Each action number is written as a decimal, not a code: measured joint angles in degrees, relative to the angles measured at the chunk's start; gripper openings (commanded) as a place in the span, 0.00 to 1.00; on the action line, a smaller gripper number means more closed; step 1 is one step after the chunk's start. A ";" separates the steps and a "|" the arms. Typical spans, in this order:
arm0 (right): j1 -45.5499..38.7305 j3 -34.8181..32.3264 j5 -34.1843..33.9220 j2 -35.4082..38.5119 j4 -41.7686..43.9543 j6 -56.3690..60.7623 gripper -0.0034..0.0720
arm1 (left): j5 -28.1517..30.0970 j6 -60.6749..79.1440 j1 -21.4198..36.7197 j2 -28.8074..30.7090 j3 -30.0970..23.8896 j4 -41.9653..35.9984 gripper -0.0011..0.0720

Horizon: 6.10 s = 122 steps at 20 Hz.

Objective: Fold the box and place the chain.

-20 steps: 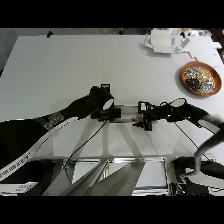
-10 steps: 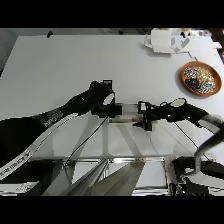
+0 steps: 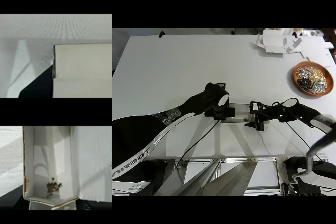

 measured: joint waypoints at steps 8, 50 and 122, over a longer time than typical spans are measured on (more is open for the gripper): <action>0.00 0.00 0.02 0.00 -0.02 -0.09 0.58 | -1.62 1.62 2.45 4.98 -0.09 -1.16 0.39; 0.00 0.00 -0.02 0.00 0.00 -0.02 0.58 | 21.16 158.92 22.51 12.87 -31.32 -57.27 0.98; 5.64 -0.07 2.10 29.31 -9.92 25.62 0.07 | 19.61 159.07 21.22 8.72 -31.36 -62.60 0.20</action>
